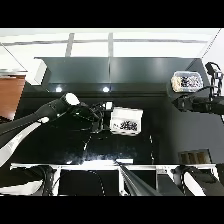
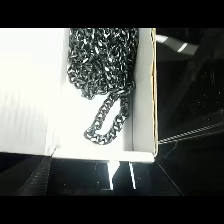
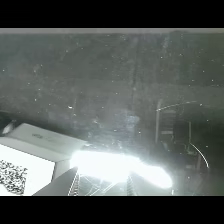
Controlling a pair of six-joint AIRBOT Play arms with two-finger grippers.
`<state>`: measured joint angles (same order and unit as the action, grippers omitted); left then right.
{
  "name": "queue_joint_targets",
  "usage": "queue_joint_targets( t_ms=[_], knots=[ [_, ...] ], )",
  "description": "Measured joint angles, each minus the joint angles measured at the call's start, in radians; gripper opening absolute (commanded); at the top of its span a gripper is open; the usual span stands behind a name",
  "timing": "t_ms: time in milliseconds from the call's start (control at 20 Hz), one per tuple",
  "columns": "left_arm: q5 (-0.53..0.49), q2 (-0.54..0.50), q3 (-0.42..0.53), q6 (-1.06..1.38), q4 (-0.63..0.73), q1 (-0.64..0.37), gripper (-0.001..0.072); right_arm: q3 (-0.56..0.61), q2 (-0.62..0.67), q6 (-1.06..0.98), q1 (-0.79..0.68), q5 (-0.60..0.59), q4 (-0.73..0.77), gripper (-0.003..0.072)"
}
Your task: Fold the box and place the chain.
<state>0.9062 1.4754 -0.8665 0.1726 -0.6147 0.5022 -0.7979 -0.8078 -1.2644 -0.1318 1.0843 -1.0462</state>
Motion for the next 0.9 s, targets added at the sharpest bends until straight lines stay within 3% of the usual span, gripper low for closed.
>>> queue_joint_targets(
  t_ms=[150,200,250,300,350,400,450,700,900],
  knots=[
    [0.0,0.007,-0.003,-0.003,0.002,0.021,0.0709,0.0,0.0,0.0,0.0,0.002,0.0,0.0357],
    [-0.003,0.008,-0.004,-0.005,0.001,0.028,0.0651,0.0,0.0,0.0,0.0,0.002,0.0,0.0357],
    [-0.002,0.008,-0.005,-0.013,0.002,0.036,0.0502,0.0,0.0,0.004,0.0,0.002,0.0,0.0357],
    [-0.004,0.009,-0.005,-0.023,0.002,0.043,0.0458,0.0,0.0,0.011,0.0,0.002,0.0,0.0358],
    [-0.004,0.01,-0.005,-0.042,0.0,0.049,0.0458,0.0,0.0,0.021,0.0,0.001,0.0,0.0373],
    [-0.005,0.01,-0.005,-0.06,-0.003,0.053,0.0458,0.0,0.0,0.028,0.002,-0.004,0.0,0.0604],
    [-0.006,0.01,-0.006,-0.08,-0.007,0.056,0.0458,0.0,0.0,0.034,0.007,-0.014,0.004,0.072],
    [-0.007,0.01,-0.006,-0.135,-0.037,0.062,0.0468,0.0,-0.068,0.077,0.159,-0.112,0.089,0.072],
    [-0.008,0.01,-0.006,-0.147,-0.047,0.063,0.0468,0.0,-0.179,0.277,0.33,-0.184,0.144,0.072]
  ],
)
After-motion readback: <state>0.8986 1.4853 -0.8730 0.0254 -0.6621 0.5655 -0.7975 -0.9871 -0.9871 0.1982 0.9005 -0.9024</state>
